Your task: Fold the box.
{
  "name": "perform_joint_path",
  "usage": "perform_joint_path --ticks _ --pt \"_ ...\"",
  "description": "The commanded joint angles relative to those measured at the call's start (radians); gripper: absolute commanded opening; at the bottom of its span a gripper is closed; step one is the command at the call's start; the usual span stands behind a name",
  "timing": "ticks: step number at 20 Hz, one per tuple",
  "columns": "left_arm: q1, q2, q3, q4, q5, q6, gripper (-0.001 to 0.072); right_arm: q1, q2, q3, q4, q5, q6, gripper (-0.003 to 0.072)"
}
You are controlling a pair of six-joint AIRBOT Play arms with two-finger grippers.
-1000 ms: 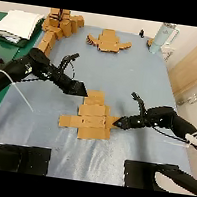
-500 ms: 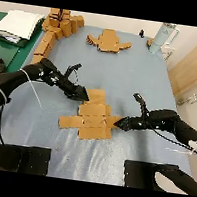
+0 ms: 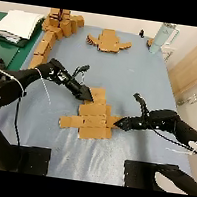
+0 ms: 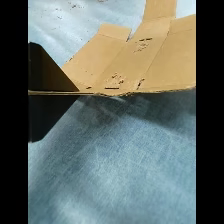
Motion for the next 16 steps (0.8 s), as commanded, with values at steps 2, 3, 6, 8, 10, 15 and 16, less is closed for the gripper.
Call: perform_joint_path --ticks 2,3,6,8,10,15,16 --pt "-0.002 -0.043 0.026 -0.003 -0.113 0.026 0.0338 0.0 0.0 -0.001 0.0 0.001 0.001 0.0003" --pt "-0.002 -0.043 0.026 -0.003 -0.114 0.043 0.0168 0.0 0.0 -0.001 0.0 0.0 0.001 0.0004" --pt "-0.002 -0.045 0.027 -0.003 -0.105 0.045 0.0157 0.0 0.0 -0.001 0.0 0.0 0.001 0.0004" --pt "-0.001 -0.045 0.031 -0.003 -0.104 0.046 0.016 0.0 0.0 -0.001 -0.002 0.0 0.001 0.0003" --pt "-0.001 -0.045 0.042 -0.003 -0.096 0.045 0.0213 0.0 0.0 -0.001 -0.003 0.0 0.001 0.0003" --pt "-0.001 -0.045 0.071 -0.003 -0.084 0.039 0.026 0.0 0.0 -0.001 -0.008 0.001 0.001 0.0004" --pt "-0.002 -0.045 0.071 0.001 -0.083 0.04 0.0167 0.0 0.0 -0.001 -0.008 0.002 0.001 0.0004"
